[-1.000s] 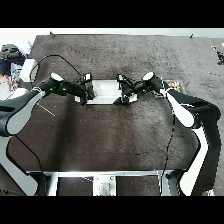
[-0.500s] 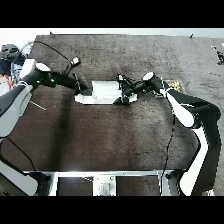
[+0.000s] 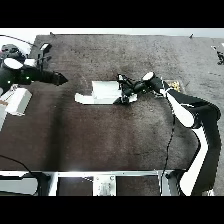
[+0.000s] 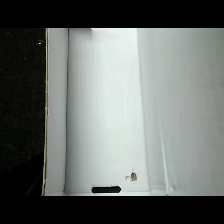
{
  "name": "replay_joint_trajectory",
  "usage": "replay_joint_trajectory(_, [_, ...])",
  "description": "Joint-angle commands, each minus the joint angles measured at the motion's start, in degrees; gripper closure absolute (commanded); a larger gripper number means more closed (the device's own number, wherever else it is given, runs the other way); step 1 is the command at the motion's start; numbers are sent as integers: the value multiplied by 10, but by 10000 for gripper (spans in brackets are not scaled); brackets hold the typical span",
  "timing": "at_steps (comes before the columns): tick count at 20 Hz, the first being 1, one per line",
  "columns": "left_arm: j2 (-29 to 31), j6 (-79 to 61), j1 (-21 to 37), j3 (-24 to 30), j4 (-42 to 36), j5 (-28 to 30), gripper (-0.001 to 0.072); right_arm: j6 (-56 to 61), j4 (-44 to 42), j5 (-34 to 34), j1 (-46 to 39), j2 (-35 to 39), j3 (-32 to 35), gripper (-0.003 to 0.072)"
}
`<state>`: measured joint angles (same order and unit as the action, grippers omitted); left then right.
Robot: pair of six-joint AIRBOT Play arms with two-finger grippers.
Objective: Fold the box and place the chain.
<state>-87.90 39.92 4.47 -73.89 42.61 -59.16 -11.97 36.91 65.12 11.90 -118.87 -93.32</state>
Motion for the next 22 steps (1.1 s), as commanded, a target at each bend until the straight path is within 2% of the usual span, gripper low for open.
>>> replay_joint_trajectory(1, [10,101,12,54,16,3,701,0,0,0,1,0,0,287])
replay_joint_trajectory(4, [7,136,10,104,16,43,701,0,0,0,1,0,0,287])
replay_joint_trajectory(7, [-13,147,7,135,0,60,700,0,0,0,1,0,0,286])
replay_joint_trajectory(11, [-54,137,-26,135,-15,90,699,0,0,0,1,0,0,287])
replay_joint_trajectory(14, [-83,127,-34,136,-80,91,699,0,0,0,1,0,0,287])
replay_joint_trajectory(16, [-89,91,-34,136,-127,97,699,0,0,0,1,0,0,287])
replay_joint_trajectory(19, [-97,76,-46,136,-146,103,699,0,0,0,1,0,0,286])
replay_joint_trajectory(22, [-101,52,-57,130,-197,100,698,0,0,0,1,0,0,287])
